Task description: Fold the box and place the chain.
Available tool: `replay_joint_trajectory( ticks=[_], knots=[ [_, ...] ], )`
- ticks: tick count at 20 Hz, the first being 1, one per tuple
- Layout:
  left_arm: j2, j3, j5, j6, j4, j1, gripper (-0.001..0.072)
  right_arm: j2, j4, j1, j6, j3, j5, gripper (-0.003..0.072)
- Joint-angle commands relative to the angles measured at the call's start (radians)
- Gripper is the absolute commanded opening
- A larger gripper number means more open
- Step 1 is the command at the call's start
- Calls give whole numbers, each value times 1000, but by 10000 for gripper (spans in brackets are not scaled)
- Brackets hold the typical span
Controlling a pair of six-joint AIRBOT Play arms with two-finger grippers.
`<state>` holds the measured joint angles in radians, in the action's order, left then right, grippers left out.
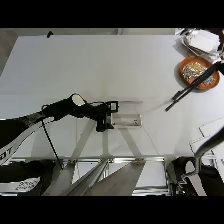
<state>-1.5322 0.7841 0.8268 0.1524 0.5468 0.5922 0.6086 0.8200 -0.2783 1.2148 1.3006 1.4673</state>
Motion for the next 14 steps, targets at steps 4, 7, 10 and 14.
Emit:
replay_joint_trajectory(
  ticks=[4, 7, 10, 14],
  knots=[
    [1, 0, 0, 0, 0, 0, 272, -2, -36, 182, 18, -8, 32, 16],
    [1, 0, 0, 0, 0, 0, 272, 0, -29, 272, 18, -11, -6, 16],
    [1, 0, 0, 0, 0, 0, 272, 11, -10, 322, 19, -31, -50, 16],
    [1, 0, 0, 0, 0, 0, 272, 13, -10, 395, 18, -219, -154, 16]
  ],
)
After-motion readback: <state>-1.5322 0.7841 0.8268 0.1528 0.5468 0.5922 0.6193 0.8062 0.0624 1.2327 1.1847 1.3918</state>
